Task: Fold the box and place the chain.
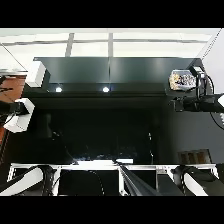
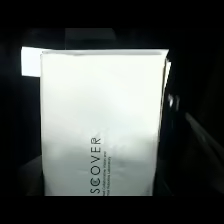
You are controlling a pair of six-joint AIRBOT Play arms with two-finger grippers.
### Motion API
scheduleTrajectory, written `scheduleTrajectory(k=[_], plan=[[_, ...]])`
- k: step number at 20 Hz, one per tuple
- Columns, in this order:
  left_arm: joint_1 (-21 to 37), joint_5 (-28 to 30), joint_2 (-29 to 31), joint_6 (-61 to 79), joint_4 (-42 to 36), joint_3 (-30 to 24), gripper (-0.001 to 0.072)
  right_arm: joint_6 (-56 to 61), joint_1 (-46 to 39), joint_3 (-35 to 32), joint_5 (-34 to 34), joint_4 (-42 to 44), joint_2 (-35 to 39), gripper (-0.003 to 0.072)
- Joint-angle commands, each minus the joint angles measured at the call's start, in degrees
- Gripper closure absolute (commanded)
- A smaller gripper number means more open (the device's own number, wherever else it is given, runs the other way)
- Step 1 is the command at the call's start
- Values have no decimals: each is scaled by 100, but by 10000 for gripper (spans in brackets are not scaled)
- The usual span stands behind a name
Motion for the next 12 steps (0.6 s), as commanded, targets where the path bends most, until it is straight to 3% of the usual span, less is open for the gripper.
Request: scheduleTrajectory(k=[1, 4, 8, 12], plan=[[433, 1178, -120, 1060, -789, -188, 679, -122, 0, 0, -149, 28, 2, 674], [380, 1547, -647, 1073, -848, 2, 679, -223, 0, 2, -149, 24, 4, 673], [269, 1473, -1381, 1189, -717, 601, 680, -216, 0, 0, -146, 28, 4, 674], [24, 1749, -1648, 1187, -461, 960, 680, -186, 2, 0, -210, 48, 4, 673]])
